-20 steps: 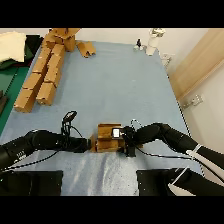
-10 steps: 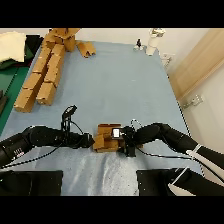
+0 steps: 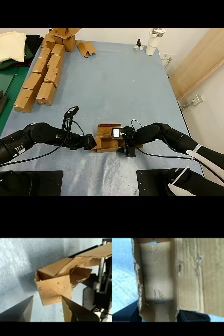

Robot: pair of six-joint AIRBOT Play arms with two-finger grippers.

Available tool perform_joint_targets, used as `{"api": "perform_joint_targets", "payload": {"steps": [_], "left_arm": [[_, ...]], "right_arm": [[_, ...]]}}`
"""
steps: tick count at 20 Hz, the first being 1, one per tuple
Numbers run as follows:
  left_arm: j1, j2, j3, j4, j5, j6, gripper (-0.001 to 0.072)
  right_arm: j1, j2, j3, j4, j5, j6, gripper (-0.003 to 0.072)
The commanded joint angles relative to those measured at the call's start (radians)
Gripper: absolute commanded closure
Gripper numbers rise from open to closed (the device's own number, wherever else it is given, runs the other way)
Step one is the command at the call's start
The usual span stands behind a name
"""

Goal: Fold the box.

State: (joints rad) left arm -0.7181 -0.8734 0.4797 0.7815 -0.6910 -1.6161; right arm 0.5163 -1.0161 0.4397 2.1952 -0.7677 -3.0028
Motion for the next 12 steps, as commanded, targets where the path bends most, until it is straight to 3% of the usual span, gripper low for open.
{"api": "perform_joint_targets", "payload": {"steps": [1, 7, 12], "left_arm": [[0.001, -0.019, 0.001, -0.012, -0.014, 0.003, 0.0138], [0.001, -0.022, 0.001, -0.027, 0.113, 0.000, 0.0140], [-0.003, -0.101, 0.002, -0.026, 0.056, -0.068, 0.0140]], "right_arm": [[0.001, -0.001, -0.001, 0.000, 0.000, 0.000, 0.0184], [0.001, -0.001, -0.001, 0.000, 0.000, 0.000, 0.0184], [0.001, -0.001, -0.001, 0.000, 0.000, 0.000, 0.0184]]}}
